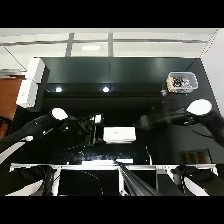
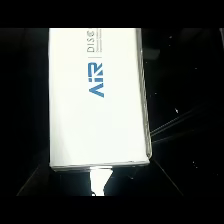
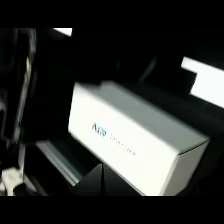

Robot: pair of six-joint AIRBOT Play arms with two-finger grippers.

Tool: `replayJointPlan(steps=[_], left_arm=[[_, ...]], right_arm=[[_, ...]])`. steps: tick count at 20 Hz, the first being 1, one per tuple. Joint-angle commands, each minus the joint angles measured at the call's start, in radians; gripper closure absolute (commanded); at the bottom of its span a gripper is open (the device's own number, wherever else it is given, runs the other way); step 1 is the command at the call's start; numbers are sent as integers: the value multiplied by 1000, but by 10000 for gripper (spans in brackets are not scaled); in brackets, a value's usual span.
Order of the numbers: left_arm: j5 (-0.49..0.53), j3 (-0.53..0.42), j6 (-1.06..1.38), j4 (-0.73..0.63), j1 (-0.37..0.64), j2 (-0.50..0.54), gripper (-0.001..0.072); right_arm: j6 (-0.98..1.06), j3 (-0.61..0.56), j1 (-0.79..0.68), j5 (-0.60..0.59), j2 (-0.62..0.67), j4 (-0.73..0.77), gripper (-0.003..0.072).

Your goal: Fold the box and place the chain.

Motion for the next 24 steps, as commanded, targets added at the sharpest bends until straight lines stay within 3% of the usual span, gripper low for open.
replayJointPlan(steps=[1,4,7,10,15,24], left_arm=[[-23,1,-66,63,2,79,-10],[-25,2,-198,126,1,146,-10],[-7,66,-357,112,-84,157,-6],[92,152,-443,149,-186,99,-5],[80,275,-541,153,-274,-75,-5],[64,282,-547,219,-273,-92,-5]], right_arm=[[18,24,-146,55,117,-69,666],[18,24,-220,88,135,-89,667],[17,24,-221,53,135,-98,666],[17,24,-221,14,135,-99,666],[17,24,-222,8,135,-112,666],[-28,24,-235,-20,135,-91,666]])
